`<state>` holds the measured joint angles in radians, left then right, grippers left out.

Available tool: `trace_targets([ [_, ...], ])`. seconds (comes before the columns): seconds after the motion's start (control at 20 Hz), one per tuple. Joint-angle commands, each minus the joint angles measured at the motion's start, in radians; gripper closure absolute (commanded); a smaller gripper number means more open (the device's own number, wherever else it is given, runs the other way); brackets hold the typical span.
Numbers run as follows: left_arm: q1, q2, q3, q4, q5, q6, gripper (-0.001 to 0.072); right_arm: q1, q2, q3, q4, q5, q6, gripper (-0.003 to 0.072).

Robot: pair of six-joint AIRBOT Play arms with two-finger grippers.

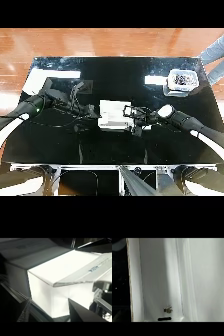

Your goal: Fold the box and place the chain.

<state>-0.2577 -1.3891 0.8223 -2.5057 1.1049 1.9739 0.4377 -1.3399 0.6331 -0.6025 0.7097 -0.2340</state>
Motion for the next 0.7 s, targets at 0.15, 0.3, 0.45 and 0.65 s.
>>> trace_targets([
  [0.15, -0.108, 0.003, 0.046, 0.145, -0.097, -0.13, 0.0131, 0.001, -0.001, 0.0, 0.0, -0.001, 0.001, 0.008],
  [0.3, -0.166, 0.003, 0.095, 0.275, -0.098, -0.248, 0.0131, 0.001, -0.001, 0.0, 0.0, -0.007, 0.006, 0.008],
  [0.45, -0.245, 0.003, 0.134, 0.453, -0.1, -0.415, 0.0132, 0.001, -0.001, 0.0, 0.0, -0.008, 0.006, 0.008],
  [0.65, -0.359, 0.003, 0.163, 0.664, -0.131, -0.658, 0.0146, 0.001, -0.001, 0.0, 0.0, -0.008, 0.007, 0.008],
])
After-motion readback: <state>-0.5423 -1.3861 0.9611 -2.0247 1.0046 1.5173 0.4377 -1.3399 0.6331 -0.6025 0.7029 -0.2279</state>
